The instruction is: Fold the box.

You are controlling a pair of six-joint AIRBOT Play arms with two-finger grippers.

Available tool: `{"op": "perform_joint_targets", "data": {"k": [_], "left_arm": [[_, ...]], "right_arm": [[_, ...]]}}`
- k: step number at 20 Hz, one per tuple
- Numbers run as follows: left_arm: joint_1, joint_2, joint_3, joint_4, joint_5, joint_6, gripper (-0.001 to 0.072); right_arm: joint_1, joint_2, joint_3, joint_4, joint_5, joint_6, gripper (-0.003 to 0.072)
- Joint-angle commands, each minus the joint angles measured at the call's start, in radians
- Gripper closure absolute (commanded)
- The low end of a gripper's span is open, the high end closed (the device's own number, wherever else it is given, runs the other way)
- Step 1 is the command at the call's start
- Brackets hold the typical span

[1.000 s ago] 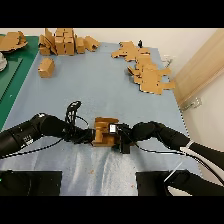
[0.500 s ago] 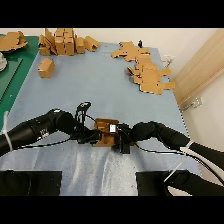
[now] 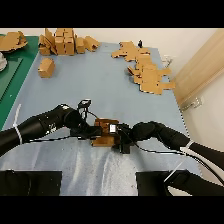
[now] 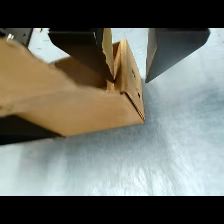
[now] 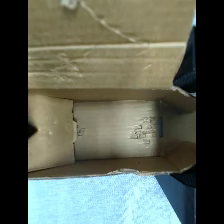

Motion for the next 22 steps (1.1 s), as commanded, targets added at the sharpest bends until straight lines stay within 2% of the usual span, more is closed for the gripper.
{"op": "perform_joint_targets", "data": {"k": [1, 5, 8, 14, 15, 16, 17, 22], "left_arm": [[-0.013, -0.054, 0.052, 0.034, -0.049, -0.032, 0.0396], [-0.060, -0.134, 0.115, 0.034, -0.060, -0.030, 0.0396], [-0.074, -0.175, 0.124, 0.030, -0.071, -0.032, 0.0397], [-0.073, -0.186, 0.124, 0.031, -0.077, -0.029, 0.0401], [-0.073, -0.186, 0.124, 0.031, -0.076, -0.029, 0.0445], [-0.073, -0.186, 0.124, 0.031, -0.077, -0.029, 0.0656], [-0.073, -0.186, 0.124, 0.031, -0.076, -0.027, 0.0699], [-0.073, -0.186, 0.124, 0.030, -0.078, -0.029, 0.0699]], "right_arm": [[0.000, -0.001, -0.001, 0.000, 0.000, 0.000, 0.0171], [0.000, -0.001, -0.001, 0.000, 0.000, 0.000, 0.0170], [0.000, -0.001, -0.001, 0.000, 0.000, 0.000, 0.0170], [0.000, -0.001, -0.001, 0.000, 0.000, 0.000, 0.0170], [0.000, -0.001, -0.001, 0.000, 0.000, 0.000, 0.0170], [0.000, -0.001, -0.001, 0.000, 0.000, 0.000, 0.0170], [0.000, -0.001, -0.001, 0.000, 0.000, 0.000, 0.0170], [0.000, -0.001, -0.001, 0.000, 0.000, 0.000, 0.0170]]}}
